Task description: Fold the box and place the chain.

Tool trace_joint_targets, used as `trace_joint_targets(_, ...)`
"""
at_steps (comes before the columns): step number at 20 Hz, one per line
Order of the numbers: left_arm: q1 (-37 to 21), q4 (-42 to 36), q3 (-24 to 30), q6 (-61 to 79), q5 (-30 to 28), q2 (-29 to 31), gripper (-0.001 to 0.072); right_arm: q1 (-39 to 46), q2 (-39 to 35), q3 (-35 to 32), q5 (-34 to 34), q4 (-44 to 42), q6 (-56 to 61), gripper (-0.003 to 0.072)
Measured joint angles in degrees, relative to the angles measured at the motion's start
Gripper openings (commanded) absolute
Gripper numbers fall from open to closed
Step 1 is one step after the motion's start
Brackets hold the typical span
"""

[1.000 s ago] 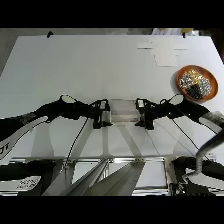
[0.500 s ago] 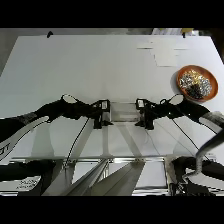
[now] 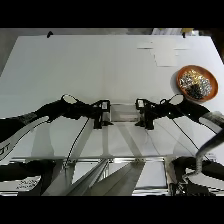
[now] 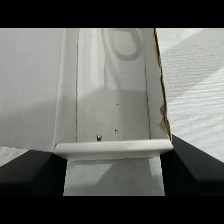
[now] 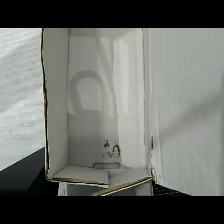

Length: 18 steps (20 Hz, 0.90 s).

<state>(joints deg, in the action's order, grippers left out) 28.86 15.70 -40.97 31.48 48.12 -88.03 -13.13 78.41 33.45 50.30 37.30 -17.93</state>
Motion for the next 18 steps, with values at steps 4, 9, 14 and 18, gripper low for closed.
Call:
trace_joint_targets(4,0.0,0.1,0.0,0.0,0.0,0.0,0.003,0.0,0.0,0.0,0.0,0.0,0.0,0.0406)
trace_joint_targets(9,0.0,0.2,0.0,0.0,0.0,0.0,0.003,0.0,0.0,0.0,0.0,0.0,0.0,0.0406)
trace_joint_targets(14,0.0,0.2,0.0,0.0,0.1,0.0,0.003,0.0,0.0,0.0,0.0,0.0,0.0,0.0405)
trace_joint_targets(18,0.0,0.2,0.0,0.0,0.1,0.0,0.003,0.0,0.0,0.0,0.0,0.0,0.0,0.045)
